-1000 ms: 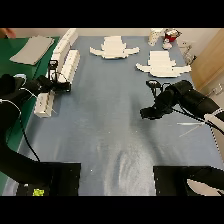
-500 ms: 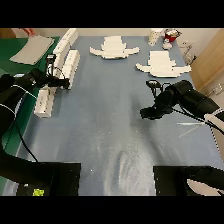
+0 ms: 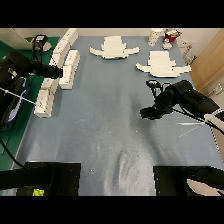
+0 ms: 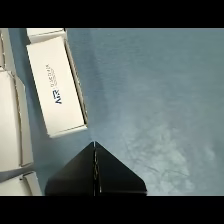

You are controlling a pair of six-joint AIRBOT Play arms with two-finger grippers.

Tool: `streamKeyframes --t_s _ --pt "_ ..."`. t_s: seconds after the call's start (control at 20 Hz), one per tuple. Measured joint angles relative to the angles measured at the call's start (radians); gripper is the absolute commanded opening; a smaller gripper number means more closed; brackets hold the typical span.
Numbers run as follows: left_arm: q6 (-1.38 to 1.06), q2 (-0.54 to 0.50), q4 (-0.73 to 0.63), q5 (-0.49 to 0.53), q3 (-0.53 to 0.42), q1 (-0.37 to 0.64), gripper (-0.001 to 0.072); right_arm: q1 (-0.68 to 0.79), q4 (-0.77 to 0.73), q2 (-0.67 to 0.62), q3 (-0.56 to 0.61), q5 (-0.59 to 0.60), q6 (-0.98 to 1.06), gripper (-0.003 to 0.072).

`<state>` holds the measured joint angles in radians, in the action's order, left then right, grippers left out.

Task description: Fold the box.

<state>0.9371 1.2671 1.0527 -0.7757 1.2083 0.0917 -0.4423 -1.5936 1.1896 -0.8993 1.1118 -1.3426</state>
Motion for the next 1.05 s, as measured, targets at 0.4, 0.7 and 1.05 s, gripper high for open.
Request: streamKeyframes --t_s 0.4,0.7,1.05 --pt "0.223 -0.198 0.006 -0.232 -0.152 -0.191 0.0007 0.000 0.000 0.000 0.000 0.000 0.000 0.0017" --pt "0.409 -0.278 0.056 -0.106 -0.448 -0.469 0.0014 0.000 0.000 0.000 0.000 0.000 0.000 0.0017" --pt "0.459 -0.292 0.068 -0.022 -0.549 -0.560 0.0014 0.000 0.000 0.000 0.000 0.000 0.000 0.0017"
